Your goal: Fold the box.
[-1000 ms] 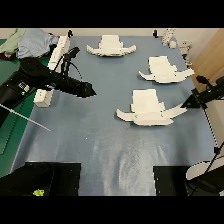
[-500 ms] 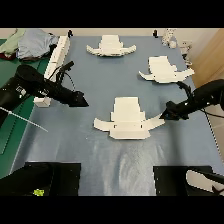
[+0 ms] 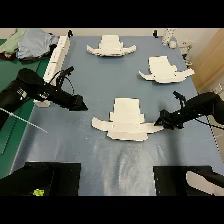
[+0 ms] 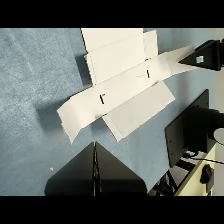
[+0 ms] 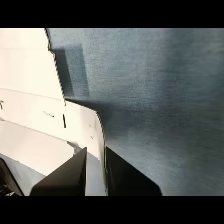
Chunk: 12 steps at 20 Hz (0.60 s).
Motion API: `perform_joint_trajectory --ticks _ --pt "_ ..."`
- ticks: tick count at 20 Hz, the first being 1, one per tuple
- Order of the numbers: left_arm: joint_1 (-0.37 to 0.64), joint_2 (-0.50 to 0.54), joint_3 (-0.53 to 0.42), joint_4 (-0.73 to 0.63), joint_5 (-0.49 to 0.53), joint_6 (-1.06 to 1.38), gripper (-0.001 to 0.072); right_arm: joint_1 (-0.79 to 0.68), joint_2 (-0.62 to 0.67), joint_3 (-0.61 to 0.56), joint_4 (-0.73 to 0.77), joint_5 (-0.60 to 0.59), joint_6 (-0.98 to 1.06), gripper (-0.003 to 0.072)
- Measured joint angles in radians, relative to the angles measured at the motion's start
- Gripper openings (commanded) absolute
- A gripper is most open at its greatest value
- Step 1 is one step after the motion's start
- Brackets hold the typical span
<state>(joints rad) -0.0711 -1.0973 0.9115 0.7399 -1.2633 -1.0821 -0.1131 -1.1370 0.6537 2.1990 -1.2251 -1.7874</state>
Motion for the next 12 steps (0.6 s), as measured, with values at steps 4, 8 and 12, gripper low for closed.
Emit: perform_joint_trajectory --ticks 4,8,12 --pt "-0.012 0.0 0.0 -0.001 0.0 0.018 0.0015 0.04 -0.028 -0.004 0.007 0.014 -0.009 -0.0001" --pt "-0.03 0.0 0.0 -0.002 0.019 0.037 0.0399 0.105 -0.042 -0.006 0.012 0.033 -0.054 -0.0003" --pt "-0.023 -0.026 0.0 -0.001 0.046 0.04 0.0399 0.227 0.041 -0.064 0.013 0.061 -0.086 -0.0004"
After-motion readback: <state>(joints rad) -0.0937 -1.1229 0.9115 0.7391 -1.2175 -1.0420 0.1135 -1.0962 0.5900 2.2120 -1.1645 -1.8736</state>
